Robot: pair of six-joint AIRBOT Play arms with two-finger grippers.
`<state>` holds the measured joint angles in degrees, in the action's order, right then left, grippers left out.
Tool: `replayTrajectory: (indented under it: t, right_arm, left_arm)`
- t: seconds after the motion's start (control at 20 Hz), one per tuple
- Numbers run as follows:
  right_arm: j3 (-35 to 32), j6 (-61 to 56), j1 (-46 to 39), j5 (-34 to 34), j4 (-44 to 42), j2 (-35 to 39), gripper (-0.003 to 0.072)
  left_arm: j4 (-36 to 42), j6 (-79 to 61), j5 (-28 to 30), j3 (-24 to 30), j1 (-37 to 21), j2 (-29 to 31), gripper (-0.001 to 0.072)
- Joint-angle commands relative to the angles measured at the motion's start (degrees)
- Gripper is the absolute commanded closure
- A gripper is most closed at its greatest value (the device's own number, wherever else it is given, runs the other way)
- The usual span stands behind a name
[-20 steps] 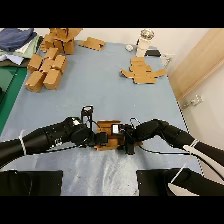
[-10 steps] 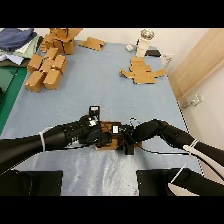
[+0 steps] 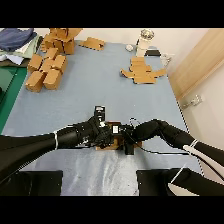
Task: Fold the box.
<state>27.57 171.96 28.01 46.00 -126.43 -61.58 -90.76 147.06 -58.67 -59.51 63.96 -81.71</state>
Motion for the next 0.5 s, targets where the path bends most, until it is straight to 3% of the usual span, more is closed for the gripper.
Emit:
replayTrajectory:
  t: [0.0,0.1,0.45]
  right_arm:
    - [0.0,0.0,0.0,0.0,0.0,0.0,0.0242]
    - [0.0,0.0,0.0,0.0,0.0,0.0,0.0242]
    - [0.0,0.0,0.0,0.0,0.0,0.0,0.0242]
  left_arm:
    - [-0.4,2.1,-1.2,-0.2,0.1,-0.8,0.0278]
    - [-0.6,2.1,-0.3,-0.2,0.1,-0.8,0.0693]
    - [-0.3,2.4,-0.1,-0.2,1.0,-0.7,0.0695]
